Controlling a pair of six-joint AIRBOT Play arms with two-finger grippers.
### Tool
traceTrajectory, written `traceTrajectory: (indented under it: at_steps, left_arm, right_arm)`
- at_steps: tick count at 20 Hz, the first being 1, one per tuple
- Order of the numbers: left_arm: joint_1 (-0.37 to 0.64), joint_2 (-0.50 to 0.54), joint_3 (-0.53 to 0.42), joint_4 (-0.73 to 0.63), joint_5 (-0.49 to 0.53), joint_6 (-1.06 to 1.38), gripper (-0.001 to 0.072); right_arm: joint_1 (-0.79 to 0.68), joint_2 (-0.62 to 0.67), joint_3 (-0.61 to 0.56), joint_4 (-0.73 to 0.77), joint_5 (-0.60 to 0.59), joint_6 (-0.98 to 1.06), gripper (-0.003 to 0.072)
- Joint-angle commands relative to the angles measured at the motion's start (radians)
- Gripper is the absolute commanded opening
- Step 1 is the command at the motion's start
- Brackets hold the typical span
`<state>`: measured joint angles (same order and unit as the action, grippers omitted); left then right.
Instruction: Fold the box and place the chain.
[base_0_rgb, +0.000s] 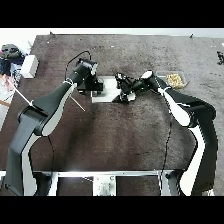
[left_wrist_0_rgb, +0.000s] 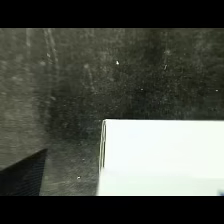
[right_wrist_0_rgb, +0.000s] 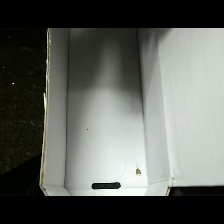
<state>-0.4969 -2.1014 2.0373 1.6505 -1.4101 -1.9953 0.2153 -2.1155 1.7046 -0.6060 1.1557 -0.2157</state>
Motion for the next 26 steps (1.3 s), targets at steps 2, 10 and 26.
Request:
traceTrajectory:
  at_steps: [2,10,26]
  left_arm:
    - [-0.001,0.003,0.019,-0.066,-0.059,0.124,0.0698]
    - [0.0,0.158,0.018,-0.084,-0.078,0.245,0.0699]
    - [0.192,0.497,-0.235,-0.209,0.264,0.557,0.0598]
  right_arm:
    - [0.0,0.0,0.001,0.0,0.0,0.0,0.0358]
    - [0.0,0.0,0.001,0.0,0.0,0.0,0.0358]
    - [0.0,0.0,0.001,0.0,0.0,0.0,0.0358]
